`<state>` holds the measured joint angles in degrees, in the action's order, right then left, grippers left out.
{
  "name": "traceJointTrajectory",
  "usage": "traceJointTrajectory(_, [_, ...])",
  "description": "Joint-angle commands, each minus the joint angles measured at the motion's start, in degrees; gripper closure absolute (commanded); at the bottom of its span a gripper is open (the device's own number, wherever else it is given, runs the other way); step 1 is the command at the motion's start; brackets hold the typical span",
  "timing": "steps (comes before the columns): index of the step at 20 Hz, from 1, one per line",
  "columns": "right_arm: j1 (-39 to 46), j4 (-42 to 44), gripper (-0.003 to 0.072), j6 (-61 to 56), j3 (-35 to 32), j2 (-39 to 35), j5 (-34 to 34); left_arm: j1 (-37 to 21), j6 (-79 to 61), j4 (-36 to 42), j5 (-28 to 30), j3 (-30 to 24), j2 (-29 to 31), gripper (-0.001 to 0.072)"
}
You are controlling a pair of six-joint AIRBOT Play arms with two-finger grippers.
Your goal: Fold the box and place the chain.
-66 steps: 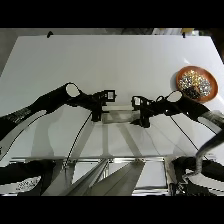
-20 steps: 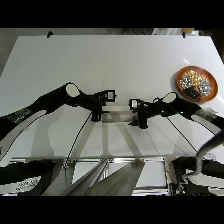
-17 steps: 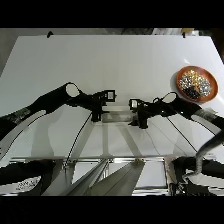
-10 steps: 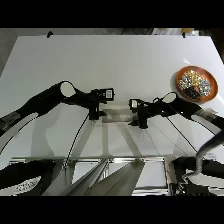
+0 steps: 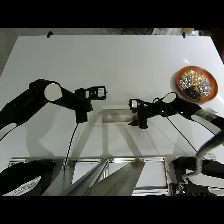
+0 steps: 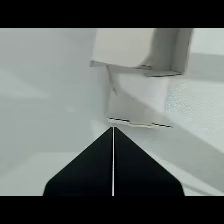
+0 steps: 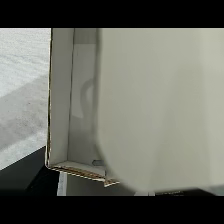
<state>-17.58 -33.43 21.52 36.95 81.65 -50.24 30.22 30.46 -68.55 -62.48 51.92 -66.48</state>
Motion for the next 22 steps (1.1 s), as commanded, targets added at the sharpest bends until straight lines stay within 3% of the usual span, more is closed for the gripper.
traceJointTrajectory(1, [-0.04,0.02,0.035,-0.02,-0.02,0.02,-0.02,1.25,4.33,5.68,-6.12,-0.02,1.97,0.0709])
traceJointTrajectory(4, [-0.04,0.02,0.035,-0.02,-0.02,0.02,0.0,5.73,4.15,11.17,-0.98,-0.02,1.95,0.0708])
traceJointTrajectory(7, [-0.02,0.02,0.035,-0.02,-0.02,0.02,0.0,9.18,1.84,18.6,10.6,-0.02,1.49,0.0708])
traceJointTrajectory(10, [-0.04,0.04,0.035,-0.02,-0.02,0.02,-0.02,9.81,2.6,20.11,20.94,-0.02,-0.79,0.0708])
traceJointTrajectory(17, [-0.02,0.04,0.035,-0.02,-0.02,0.02,-0.02,7.43,10.86,20.13,28.76,-0.02,-12.92,0.0709])
traceJointTrajectory(20, [-0.04,0.04,0.035,-0.02,-0.02,0.02,0.0,6.82,16.52,20.13,33.68,-0.02,-15.58,0.0708])
traceJointTrajectory(22, [-0.04,0.04,0.035,-0.02,-0.02,0.02,0.0,6.91,16.46,20.09,33.42,-0.02,-15.89,0.0708])
